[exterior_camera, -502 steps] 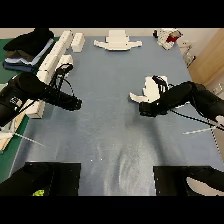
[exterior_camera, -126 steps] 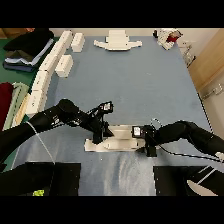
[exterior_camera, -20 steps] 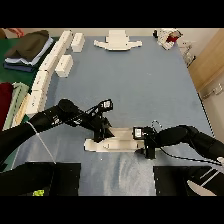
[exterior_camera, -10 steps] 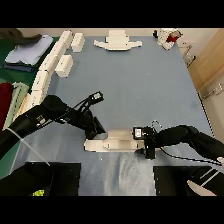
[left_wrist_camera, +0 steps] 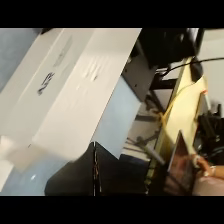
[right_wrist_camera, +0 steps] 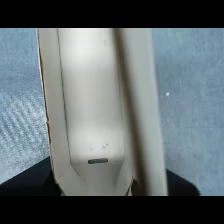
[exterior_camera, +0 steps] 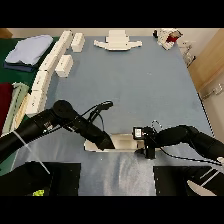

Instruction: Fold the box.

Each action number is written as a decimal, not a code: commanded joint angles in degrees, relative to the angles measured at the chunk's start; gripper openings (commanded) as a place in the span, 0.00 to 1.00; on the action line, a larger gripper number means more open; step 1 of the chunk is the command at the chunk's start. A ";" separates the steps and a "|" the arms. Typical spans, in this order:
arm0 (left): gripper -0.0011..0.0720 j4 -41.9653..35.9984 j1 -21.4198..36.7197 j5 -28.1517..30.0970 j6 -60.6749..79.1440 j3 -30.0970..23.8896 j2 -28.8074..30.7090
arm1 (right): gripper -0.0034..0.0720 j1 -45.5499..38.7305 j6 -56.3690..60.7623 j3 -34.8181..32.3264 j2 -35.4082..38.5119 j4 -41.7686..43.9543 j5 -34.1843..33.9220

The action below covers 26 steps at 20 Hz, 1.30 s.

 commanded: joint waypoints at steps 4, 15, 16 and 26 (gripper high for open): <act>0.03 -4.94 -0.35 18.12 -4.96 3.69 -4.59 | 0.69 0.04 0.00 -0.02 -0.02 0.00 0.02; 0.03 5.53 1.38 19.02 -15.19 3.69 -16.44 | 0.69 0.04 0.00 -0.02 -0.02 0.00 0.02; 0.03 5.53 1.40 19.15 -15.12 3.69 -17.07 | 0.69 0.04 0.00 -0.02 -0.02 0.00 0.04; 0.03 6.64 1.38 19.85 -6.69 8.57 -12.07 | 0.69 0.04 0.00 -0.02 -0.02 0.00 0.04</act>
